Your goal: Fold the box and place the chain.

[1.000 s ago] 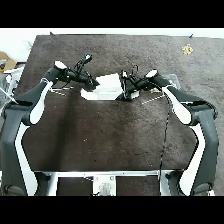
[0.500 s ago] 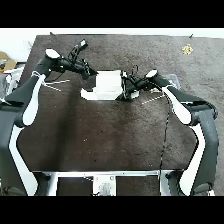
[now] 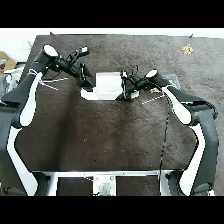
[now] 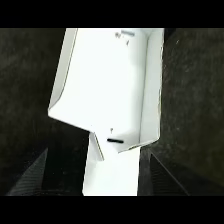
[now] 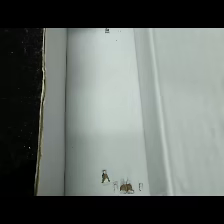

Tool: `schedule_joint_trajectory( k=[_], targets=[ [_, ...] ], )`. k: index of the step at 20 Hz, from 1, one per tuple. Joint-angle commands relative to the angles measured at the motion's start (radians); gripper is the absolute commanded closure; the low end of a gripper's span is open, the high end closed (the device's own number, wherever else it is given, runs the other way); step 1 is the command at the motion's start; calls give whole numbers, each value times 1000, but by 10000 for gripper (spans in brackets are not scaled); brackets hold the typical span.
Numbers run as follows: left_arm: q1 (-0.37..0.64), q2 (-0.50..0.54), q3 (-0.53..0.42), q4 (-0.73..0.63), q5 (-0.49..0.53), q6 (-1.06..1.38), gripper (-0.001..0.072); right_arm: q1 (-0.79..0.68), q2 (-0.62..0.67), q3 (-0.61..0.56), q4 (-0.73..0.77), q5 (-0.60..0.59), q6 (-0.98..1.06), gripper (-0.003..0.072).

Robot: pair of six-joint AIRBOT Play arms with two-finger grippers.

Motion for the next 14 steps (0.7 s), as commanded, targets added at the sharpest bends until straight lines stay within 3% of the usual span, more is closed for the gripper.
schedule_joint_trajectory(
  k=[1,3,5,6,14],
  targets=[
    [-26,-3,-39,87,26,61,20,0,-1,0,1,0,1,261],
    [-44,-5,-103,123,85,77,28,1,-1,0,1,0,1,261],
    [-58,-10,-147,121,138,80,283,1,-1,0,1,0,1,261],
    [-65,-13,-156,121,156,80,364,1,-1,0,1,0,1,261],
    [-79,-13,-160,121,185,80,356,1,-1,0,1,0,1,260]
  ],
)
